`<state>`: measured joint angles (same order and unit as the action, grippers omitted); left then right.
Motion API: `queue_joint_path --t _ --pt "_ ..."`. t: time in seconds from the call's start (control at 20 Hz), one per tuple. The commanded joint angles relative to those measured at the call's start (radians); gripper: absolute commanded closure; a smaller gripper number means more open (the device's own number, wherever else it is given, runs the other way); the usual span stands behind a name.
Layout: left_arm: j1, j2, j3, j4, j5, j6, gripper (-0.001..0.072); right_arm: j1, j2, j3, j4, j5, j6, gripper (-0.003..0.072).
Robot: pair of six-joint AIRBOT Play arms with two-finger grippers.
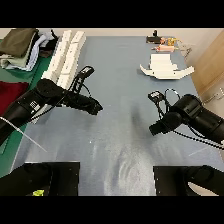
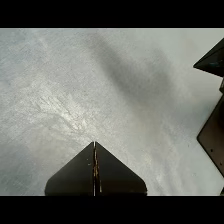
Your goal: Fold the box.
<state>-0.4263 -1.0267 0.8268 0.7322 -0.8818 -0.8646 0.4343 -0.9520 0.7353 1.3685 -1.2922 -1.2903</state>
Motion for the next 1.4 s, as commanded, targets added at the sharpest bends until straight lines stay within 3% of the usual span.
queue_joint_path --t 0.0,0.3,0.45,0.6,0.65,0.75,0.8,0.85,0.95,1.15,1.25,1.35 --pt "0.000 0.000 0.000 0.000 0.000 0.000 0.0696 0.000 0.000 0.001 0.000 0.000 0.000 0.0676" --pt "0.000 0.000 0.000 0.000 0.000 0.000 0.0696 0.000 0.000 0.001 0.011 0.002 0.001 0.0676" --pt "0.000 0.000 0.000 0.000 0.000 0.000 0.0696 0.000 -0.003 0.001 0.108 0.039 0.094 0.0676" --pt "0.000 0.000 0.000 0.000 0.000 0.000 0.0696 -0.053 -0.035 0.066 0.018 0.041 0.223 0.0638" --pt "0.000 0.000 0.000 0.000 0.000 0.000 0.0696 -0.122 -0.066 0.134 -0.010 0.006 0.215 0.0532" --pt "0.000 0.000 0.000 0.000 0.000 0.000 0.0696 -0.315 -0.154 0.312 -0.019 -0.041 0.116 0.0480" --pt "0.000 0.000 0.000 0.000 0.000 0.000 0.0696 -0.419 -0.209 0.409 -0.016 -0.042 0.064 0.0371" --pt "-0.001 0.000 0.000 0.000 0.000 0.000 0.0696 -0.529 -0.277 0.519 -0.006 -0.028 0.019 0.0341" --pt "0.000 0.000 0.000 0.000 0.000 0.000 0.0696 -0.717 -0.417 0.710 0.068 0.047 -0.063 0.0341" --pt "0.000 0.000 0.000 0.000 0.000 0.000 0.0696 -0.980 -0.731 1.023 0.431 0.192 -0.177 0.0340" --pt "0.000 0.000 0.000 0.000 0.000 0.000 0.0696 -1.024 -0.844 1.099 0.527 0.277 -0.237 0.0341" --pt "0.000 0.000 0.000 0.000 0.000 0.000 0.0696 -1.027 -0.922 1.141 0.532 0.375 -0.287 0.0341"
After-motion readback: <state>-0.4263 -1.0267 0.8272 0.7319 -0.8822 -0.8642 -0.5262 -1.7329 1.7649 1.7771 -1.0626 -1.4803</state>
